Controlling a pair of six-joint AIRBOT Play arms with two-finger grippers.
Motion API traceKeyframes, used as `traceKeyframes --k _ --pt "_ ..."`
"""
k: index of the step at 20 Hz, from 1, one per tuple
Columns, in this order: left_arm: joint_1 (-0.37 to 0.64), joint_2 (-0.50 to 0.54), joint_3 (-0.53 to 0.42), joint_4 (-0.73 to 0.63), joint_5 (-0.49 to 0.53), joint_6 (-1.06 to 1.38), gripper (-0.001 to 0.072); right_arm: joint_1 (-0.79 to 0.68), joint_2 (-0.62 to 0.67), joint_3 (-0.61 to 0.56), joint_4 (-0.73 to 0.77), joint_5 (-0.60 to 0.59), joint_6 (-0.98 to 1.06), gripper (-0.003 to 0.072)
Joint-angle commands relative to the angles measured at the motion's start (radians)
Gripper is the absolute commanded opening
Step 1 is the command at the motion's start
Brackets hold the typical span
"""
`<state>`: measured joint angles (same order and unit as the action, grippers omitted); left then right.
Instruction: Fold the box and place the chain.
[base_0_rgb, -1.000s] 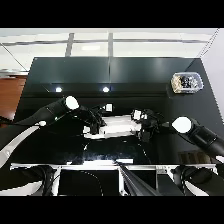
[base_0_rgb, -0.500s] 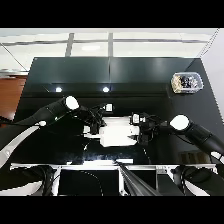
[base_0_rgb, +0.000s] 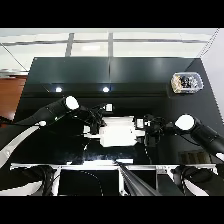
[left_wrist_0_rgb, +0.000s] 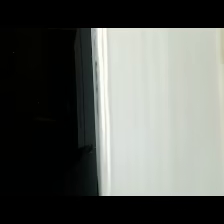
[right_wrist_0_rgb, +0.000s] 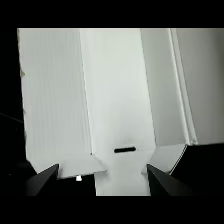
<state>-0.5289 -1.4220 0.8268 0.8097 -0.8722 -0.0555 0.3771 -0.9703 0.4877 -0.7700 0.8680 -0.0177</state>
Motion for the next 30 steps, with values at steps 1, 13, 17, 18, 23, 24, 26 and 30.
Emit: traceKeyframes --k 1,13,17,18,23,24,26,30 --pt "0.000 0.000 0.000 0.000 0.000 0.000 0.0029 -0.004 0.027 0.000 -0.125 0.032 0.158 0.0717" --pt "0.000 0.000 0.000 0.000 0.000 0.000 0.0029 0.055 0.031 -0.007 -0.140 0.111 0.198 0.0716" --pt "0.000 0.000 0.000 0.000 0.001 0.000 0.0030 0.191 0.031 -0.056 -0.140 -0.073 0.199 0.0715" --pt "0.000 0.000 0.000 0.000 0.001 0.000 0.0029 0.223 0.031 -0.065 -0.140 -0.124 0.212 0.0716" --pt "0.000 0.000 0.000 0.000 0.001 0.000 0.0029 0.263 0.031 -0.068 -0.077 -0.291 0.253 0.0715" --pt "0.000 0.000 0.000 0.000 0.001 0.000 0.0029 0.263 0.031 -0.067 -0.054 -0.298 0.253 0.0715" --pt "0.000 0.000 0.000 0.000 0.001 0.000 0.0029 0.263 0.031 -0.065 -0.047 -0.302 0.253 0.0715" --pt "0.000 0.000 0.000 0.000 0.000 0.000 0.0029 0.251 0.033 -0.039 -0.049 -0.300 0.254 0.0714"
